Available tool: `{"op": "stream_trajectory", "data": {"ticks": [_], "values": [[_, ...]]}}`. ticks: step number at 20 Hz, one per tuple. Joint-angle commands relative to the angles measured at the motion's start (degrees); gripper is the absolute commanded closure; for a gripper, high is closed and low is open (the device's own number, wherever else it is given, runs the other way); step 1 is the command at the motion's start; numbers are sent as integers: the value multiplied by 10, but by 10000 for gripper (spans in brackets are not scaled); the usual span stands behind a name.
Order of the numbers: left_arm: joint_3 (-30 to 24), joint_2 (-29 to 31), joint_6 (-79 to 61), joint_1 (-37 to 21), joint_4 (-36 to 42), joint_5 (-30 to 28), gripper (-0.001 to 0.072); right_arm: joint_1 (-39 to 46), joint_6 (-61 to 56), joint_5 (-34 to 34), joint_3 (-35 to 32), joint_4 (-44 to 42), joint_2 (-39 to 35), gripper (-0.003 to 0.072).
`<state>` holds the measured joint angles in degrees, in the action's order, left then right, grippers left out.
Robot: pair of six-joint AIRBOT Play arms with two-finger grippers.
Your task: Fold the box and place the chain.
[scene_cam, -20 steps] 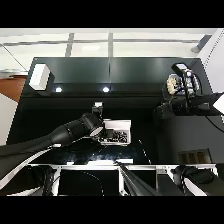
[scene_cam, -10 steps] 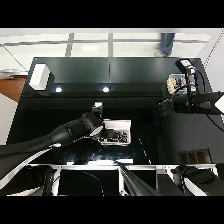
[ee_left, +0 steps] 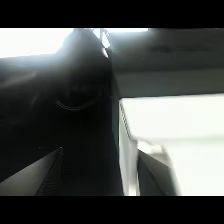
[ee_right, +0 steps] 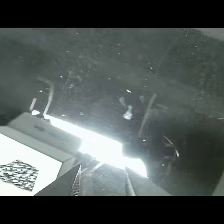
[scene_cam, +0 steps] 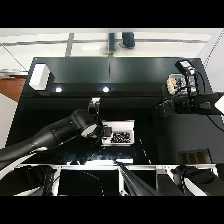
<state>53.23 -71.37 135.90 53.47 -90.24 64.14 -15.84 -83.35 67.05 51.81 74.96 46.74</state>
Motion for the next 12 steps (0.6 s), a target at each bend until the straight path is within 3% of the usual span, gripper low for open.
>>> {"op": "stream_trajectory", "data": {"ticks": [1, 5, 8, 10, 12], "values": [[0, 76, -147, -8, -18, 48, 192, 0, 0, 0, 0, 6, 0, 348], [-38, 182, -296, -37, -14, 68, 192, 1, -1, 6, 0, 6, 0, 348], [-99, 270, -390, -109, 48, 28, 191, 1, -1, 7, 0, 13, 0, 348], [-152, 319, -507, -195, 175, -14, 169, 1, -2, 10, 0, 35, 0, 348], [-203, 331, -682, -292, 344, -2, 2, 1, -14, 11, 0, 65, 0, 348]]}}
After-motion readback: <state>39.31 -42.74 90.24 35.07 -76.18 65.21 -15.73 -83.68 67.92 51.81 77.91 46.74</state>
